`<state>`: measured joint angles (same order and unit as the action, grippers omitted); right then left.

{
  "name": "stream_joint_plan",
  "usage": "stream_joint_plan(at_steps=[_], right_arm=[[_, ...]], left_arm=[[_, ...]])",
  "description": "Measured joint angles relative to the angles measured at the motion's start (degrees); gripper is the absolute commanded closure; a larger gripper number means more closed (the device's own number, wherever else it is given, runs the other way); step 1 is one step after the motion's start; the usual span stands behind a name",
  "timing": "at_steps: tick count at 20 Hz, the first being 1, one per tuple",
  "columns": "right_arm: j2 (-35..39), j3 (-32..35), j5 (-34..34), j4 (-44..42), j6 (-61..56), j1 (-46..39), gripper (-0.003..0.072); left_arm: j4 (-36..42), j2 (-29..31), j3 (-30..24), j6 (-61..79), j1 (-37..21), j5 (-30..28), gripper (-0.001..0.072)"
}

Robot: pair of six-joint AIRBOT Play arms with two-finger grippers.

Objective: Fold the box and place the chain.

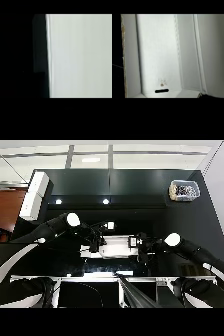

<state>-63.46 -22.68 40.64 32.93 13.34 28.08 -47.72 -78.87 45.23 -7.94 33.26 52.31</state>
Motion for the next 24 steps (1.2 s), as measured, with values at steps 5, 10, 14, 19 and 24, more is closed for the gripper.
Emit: stream_joint_plan(at_steps=[5,10,14,19,24], right_arm=[[-0.3,0.0,-0.2,-0.9,0.6,0.2,-0.0008],[-0.4,0.0,-0.5,-0.9,0.6,0.2,-0.0008],[-0.6,0.0,-0.6,0.3,-0.5,0.2,-0.0008],[-0.7,0.0,-0.6,1.2,-1.1,0.2,0.016],[-0.7,0.0,-0.7,1.4,-1.4,0.2,0.016]], left_arm=[[0.0,0.0,0.0,0.0,0.0,-0.2,0.0679],[0.0,0.0,0.0,0.0,0.0,-0.7,0.0679],[0.0,0.0,0.0,0.0,0.0,-1.0,0.0678],[0.1,-0.1,0.0,0.0,0.0,-1.2,0.0676],[0.0,-0.3,0.0,0.0,0.0,-1.3,0.0446]])
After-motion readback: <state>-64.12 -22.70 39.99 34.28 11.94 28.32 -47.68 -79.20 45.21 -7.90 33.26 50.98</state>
